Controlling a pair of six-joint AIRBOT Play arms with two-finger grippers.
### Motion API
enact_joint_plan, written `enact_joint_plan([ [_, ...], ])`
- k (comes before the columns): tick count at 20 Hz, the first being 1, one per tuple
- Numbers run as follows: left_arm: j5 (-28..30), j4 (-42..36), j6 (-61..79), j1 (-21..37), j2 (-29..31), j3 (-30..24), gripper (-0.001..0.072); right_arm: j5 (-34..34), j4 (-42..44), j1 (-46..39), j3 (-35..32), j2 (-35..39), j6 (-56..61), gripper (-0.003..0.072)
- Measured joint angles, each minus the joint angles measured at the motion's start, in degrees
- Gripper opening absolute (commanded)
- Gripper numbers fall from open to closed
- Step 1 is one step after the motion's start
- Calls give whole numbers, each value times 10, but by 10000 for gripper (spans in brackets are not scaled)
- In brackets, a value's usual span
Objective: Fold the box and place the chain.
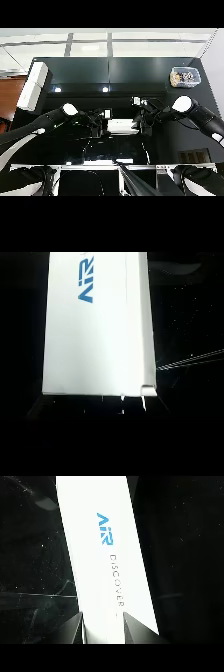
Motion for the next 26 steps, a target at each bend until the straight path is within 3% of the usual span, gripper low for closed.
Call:
enact_joint_plan([
  [13, 0, 0, 1, 0, 0, 0, 377, 12, -5, 0, 2, 5, 51, 105],
  [14, 0, 0, 1, 0, 0, 0, 377, 12, -7, 0, -1, 5, 52, 128],
  [15, 0, 0, 1, 0, 0, 0, 377, 12, -9, 0, -2, 5, 54, 274],
  [26, 0, 0, 0, 0, 0, 0, 377, 19, -32, 0, -7, 6, 75, 272],
])
